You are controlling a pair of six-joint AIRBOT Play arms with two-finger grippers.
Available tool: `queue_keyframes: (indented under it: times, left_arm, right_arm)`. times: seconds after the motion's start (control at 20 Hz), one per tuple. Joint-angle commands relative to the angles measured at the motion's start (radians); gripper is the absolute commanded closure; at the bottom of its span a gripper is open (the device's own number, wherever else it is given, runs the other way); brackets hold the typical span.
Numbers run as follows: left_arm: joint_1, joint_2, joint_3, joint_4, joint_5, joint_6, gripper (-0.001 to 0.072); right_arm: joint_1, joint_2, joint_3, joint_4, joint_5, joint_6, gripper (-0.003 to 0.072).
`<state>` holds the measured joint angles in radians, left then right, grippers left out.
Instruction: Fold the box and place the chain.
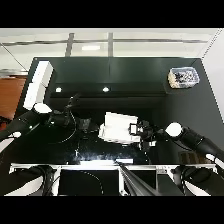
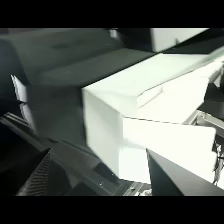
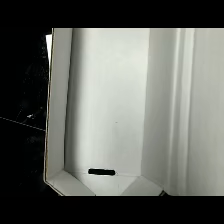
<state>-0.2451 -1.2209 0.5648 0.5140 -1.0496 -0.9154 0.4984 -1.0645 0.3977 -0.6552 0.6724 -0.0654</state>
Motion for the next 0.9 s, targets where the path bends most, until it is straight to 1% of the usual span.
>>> queue_keyframes:
  times: [0.0,0.05,0.25,0.4,0.55,0.65,0.7,0.85]
  left_arm:
    - [-0.075,0.001,0.032,0.003,0.04,-0.037,-0.0001]
    - [-0.099,0.001,0.037,0.015,0.069,-0.073,-0.0001]
    - [-0.217,0.001,0.074,0.164,0.189,-0.299,0.0007]
    - [-0.321,0.001,0.105,0.307,0.254,-0.471,0.002]
    - [-0.397,0.001,0.143,0.49,0.269,-0.666,0.002]
    - [-0.432,0.001,0.161,0.566,0.259,-0.74,0.002]
    - [-0.444,0.0,0.164,0.582,0.259,-0.762,0.002]
    - [-0.452,-0.002,0.169,0.573,0.254,-0.77,0.002]
  right_arm:
    - [0.0,0.0,0.001,0.0,0.0,0.0,0.0317]
    - [0.0,0.0,0.001,0.0,0.0,0.0,0.0318]
    - [0.0,0.0,0.001,0.0,0.0,0.0,0.0317]
    - [0.0,0.0,0.001,0.0,-0.001,0.0,0.0317]
    - [0.0,0.0,0.001,0.0,-0.001,0.0,0.0317]
    - [0.0,0.0,0.001,0.0,-0.001,0.0,0.0317]
    - [0.0,0.0,0.001,0.0,-0.001,0.0,0.0317]
    - [0.0,0.0,0.001,0.0,-0.001,0.0,0.0317]
